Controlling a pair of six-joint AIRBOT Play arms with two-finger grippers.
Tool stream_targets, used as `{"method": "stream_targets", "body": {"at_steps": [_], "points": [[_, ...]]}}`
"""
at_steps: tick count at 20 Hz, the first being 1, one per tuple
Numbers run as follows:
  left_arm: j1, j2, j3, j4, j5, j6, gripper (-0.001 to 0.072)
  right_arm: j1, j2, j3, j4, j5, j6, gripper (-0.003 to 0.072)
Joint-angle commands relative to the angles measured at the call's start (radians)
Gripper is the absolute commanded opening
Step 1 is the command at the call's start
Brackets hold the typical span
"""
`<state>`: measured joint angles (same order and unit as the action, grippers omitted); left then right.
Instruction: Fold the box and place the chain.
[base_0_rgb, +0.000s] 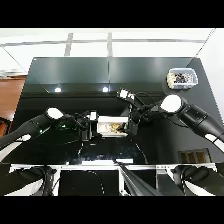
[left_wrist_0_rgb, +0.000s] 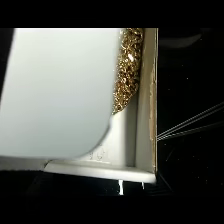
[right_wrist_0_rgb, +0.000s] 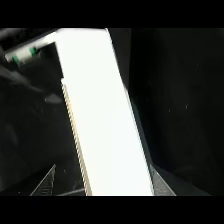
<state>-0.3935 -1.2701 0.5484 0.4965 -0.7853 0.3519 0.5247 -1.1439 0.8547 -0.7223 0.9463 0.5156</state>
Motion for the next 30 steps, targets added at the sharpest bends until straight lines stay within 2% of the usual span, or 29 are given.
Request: {"method": "stream_targets", "body": {"at_steps": [1,4,8,12,18,19,20,24,25,26,27,28,29,30], "points": [[0.0,0.0,0.0,0.0,0.0,0.0,0.0507,0.003,0.013,0.083,-0.013,0.047,0.132,0.072],[0.0,0.0,0.0,0.0,0.0,0.0,0.0507,-0.041,0.019,0.14,-0.014,0.059,0.193,0.072],[0.0,0.0,0.0,0.0,0.0,0.0,0.0507,-0.09,-0.015,0.114,-0.074,0.006,0.195,0.0719],[0.0,0.0,0.0,0.0,-0.001,0.0,0.0507,-0.039,-0.08,0.03,-0.084,0.014,0.154,0.0719],[0.0,0.0,0.0,0.0,-0.004,0.0,0.0507,0.001,-0.085,0.023,-0.091,0.051,0.093,0.0717],[0.0,0.0,0.0,0.0,-0.004,0.0,0.0507,0.001,-0.085,0.023,-0.095,0.055,0.089,0.0642],[0.0,0.0,0.0,0.0,-0.004,0.0,0.0507,0.001,-0.085,0.023,-0.095,0.056,0.089,0.0609],[0.0,0.0,0.0,0.0,-0.003,0.0,0.0507,0.001,-0.085,0.023,-0.095,0.054,0.074,0.0597],[0.0,0.0,0.0,0.0,-0.004,0.0,0.0507,0.001,-0.085,0.023,-0.095,0.052,0.074,0.0473],[0.0,0.0,0.0,0.0,-0.003,0.0,0.0508,0.001,-0.085,0.023,-0.099,0.052,0.074,0.0467],[0.0,0.0,0.0,0.0,-0.003,0.0,0.0507,0.001,-0.085,0.023,-0.099,0.052,0.074,0.0417],[0.0,0.0,0.0,0.0,-0.003,0.0,0.0507,0.001,-0.085,0.023,-0.099,0.052,0.074,0.041],[0.0,0.0,0.0,0.0,-0.003,0.0,0.0507,0.001,-0.085,0.023,-0.099,0.052,0.074,0.0372],[0.0,0.0,0.0,0.0,-0.003,0.0,0.0507,0.001,-0.085,0.023,-0.099,0.052,0.074,0.0248]]}}
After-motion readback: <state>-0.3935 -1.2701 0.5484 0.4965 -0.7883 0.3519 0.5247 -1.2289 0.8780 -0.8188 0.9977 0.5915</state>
